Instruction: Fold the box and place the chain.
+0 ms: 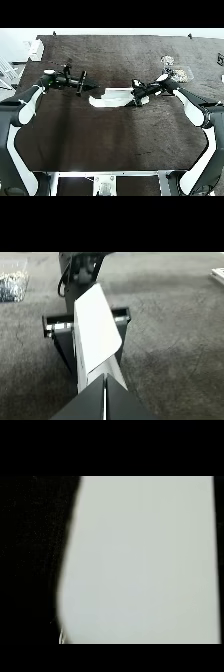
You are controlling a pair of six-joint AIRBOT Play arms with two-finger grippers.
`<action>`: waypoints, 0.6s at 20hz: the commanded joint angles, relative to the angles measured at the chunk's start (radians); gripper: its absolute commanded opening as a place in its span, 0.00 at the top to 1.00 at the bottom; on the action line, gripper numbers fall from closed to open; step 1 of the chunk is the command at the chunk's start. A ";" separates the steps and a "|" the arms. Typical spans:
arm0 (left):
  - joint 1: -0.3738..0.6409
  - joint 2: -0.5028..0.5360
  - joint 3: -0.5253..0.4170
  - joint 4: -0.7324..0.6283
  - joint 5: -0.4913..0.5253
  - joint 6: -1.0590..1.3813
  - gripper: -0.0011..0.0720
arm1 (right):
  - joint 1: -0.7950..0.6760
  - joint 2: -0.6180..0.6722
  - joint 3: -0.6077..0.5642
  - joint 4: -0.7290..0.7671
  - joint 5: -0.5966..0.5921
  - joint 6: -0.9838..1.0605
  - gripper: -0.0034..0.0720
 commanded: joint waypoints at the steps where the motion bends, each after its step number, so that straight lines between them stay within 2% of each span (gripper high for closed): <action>1: 0.012 0.053 0.000 0.012 -0.087 0.000 0.96 | 0.001 0.000 0.000 0.000 0.000 0.000 0.24; 4: -0.019 0.138 -0.003 0.050 -0.049 -0.017 0.97 | 0.001 0.000 0.000 0.000 0.000 0.000 0.24; 6: -0.058 0.222 -0.037 0.103 0.054 -0.064 0.97 | 0.001 0.000 0.000 0.000 0.000 0.000 0.24; 10: -0.139 0.420 -0.238 0.148 0.366 -0.057 0.97 | 0.001 0.000 0.000 0.001 0.000 0.000 0.24; 12: -0.183 0.486 -0.356 0.148 0.486 -0.013 0.97 | 0.001 0.000 0.000 0.000 0.000 0.000 0.24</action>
